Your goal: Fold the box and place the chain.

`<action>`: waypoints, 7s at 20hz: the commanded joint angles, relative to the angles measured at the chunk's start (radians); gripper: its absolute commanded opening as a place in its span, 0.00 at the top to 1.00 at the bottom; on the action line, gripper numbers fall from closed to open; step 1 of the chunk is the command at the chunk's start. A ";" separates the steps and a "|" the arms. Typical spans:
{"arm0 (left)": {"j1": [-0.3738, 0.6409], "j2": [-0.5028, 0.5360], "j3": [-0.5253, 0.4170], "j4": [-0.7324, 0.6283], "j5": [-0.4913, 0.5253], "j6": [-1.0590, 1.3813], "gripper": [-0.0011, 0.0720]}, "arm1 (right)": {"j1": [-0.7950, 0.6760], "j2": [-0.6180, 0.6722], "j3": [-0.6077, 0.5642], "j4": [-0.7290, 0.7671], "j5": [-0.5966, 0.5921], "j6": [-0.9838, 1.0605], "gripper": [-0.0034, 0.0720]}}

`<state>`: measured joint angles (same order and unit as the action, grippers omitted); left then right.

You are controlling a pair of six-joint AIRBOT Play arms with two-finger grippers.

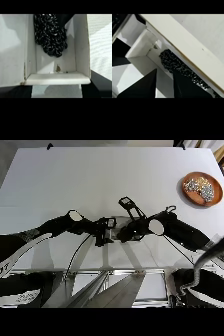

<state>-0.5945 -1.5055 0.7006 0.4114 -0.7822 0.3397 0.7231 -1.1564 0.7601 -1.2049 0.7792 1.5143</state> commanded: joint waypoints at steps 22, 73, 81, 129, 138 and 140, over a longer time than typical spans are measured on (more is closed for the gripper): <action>0.000 0.000 0.000 0.000 0.000 0.000 0.64 | -0.481 -0.107 0.000 -0.414 0.048 0.072 0.56; 0.000 0.000 0.000 0.000 0.000 0.000 0.64 | -0.053 0.778 0.000 -0.159 -0.011 0.037 0.94; 0.000 0.000 0.000 0.000 0.000 0.000 0.64 | 0.005 0.630 0.000 -0.071 -0.101 -0.004 0.94; 0.000 0.000 0.000 0.000 0.000 0.000 0.64 | -0.431 -0.090 -0.037 -0.384 0.144 -0.084 0.51; 0.000 0.000 0.000 0.000 0.000 0.000 0.64 | -0.431 -0.140 -0.037 -0.369 0.063 -0.083 0.57; 0.000 0.000 0.000 0.000 0.000 0.000 0.64 | -0.431 -0.140 -0.037 -0.369 0.063 -0.083 0.57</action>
<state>-0.5945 -1.5055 0.7006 0.4118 -0.7822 0.3401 0.2924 -1.2900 0.7238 -1.5753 0.8696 1.4307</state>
